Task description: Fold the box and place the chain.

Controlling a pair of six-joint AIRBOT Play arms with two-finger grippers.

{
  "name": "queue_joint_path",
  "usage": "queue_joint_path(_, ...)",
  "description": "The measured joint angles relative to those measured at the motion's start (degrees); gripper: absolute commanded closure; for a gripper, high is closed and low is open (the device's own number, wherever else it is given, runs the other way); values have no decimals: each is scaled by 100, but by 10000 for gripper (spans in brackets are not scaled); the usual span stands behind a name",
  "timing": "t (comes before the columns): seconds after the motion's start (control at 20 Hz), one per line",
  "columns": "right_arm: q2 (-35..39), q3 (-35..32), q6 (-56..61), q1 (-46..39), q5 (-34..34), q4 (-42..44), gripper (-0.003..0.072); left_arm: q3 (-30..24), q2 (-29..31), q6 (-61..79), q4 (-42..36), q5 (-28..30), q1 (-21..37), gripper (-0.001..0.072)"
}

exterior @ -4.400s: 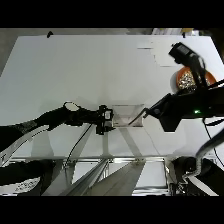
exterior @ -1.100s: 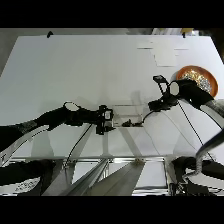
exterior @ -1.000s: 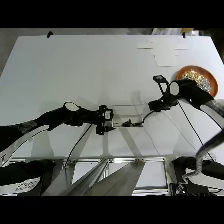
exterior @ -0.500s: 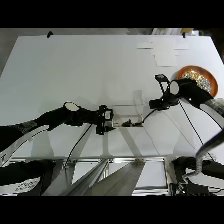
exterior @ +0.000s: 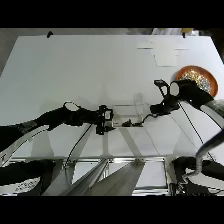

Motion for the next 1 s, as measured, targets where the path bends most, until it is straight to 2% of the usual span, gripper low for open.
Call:
queue_joint_path(0.2,555,4,-63,0,109,13,671,0,0,-2,0,0,0,641)
queue_joint_path(0.35,1117,2,-243,0,256,358,671,0,0,-2,0,0,-2,641)
queue_joint_path(0.75,2695,2,-1281,0,758,2514,671,0,0,-2,0,2,0,641)
queue_joint_path(1.0,3077,2,-1792,157,815,3698,671,0,0,-2,0,0,0,641)
